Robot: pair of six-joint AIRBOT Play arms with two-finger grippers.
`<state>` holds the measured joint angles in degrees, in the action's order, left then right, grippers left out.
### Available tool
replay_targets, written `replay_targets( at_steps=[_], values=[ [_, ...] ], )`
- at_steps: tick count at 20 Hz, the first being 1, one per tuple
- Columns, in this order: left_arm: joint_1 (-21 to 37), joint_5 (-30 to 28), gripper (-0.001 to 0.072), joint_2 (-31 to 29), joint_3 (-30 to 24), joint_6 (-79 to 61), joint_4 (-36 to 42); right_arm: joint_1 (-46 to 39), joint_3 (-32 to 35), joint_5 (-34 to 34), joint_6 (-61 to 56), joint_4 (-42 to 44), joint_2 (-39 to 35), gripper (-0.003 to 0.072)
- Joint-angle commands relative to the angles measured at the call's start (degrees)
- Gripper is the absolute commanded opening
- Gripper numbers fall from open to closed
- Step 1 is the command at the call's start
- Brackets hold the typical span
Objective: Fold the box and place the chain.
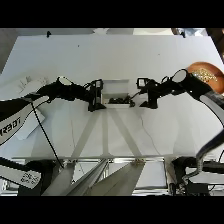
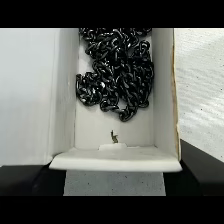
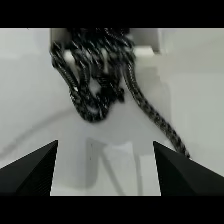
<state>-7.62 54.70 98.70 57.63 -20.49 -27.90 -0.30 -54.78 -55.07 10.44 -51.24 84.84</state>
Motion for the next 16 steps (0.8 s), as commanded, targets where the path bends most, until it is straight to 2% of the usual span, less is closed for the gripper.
replay_targets(
  at_steps=[1,8,9,11,13,14,16],
  values=[
    [0.02,0.00,0.0216,0.00,0.00,-0.02,-0.02,2.84,0.59,4.15,5.18,5.31,2.67,0.0662],
    [0.02,0.00,0.0216,0.00,0.00,-0.02,-0.02,5.81,0.59,8.92,4.61,4.83,7.37,0.0644],
    [0.02,-0.02,0.0216,0.00,0.00,-0.02,-0.02,5.81,0.59,9.51,4.48,4.44,7.34,0.0566],
    [0.02,-0.02,0.0216,0.00,0.00,-0.02,-0.02,5.81,0.59,9.99,4.50,4.37,7.30,0.0329],
    [0.02,-0.02,0.0216,0.00,0.00,-0.02,-0.02,5.81,0.59,10.12,4.50,4.35,7.23,0.0053],
    [0.02,-0.02,0.0216,0.00,0.00,-0.02,-0.02,5.81,0.59,10.14,4.48,4.35,7.10,0.0019],
    [0.02,-0.02,0.0216,0.00,0.00,-0.02,-0.02,5.81,0.57,10.23,4.44,4.31,6.40,0.0019]
  ],
)
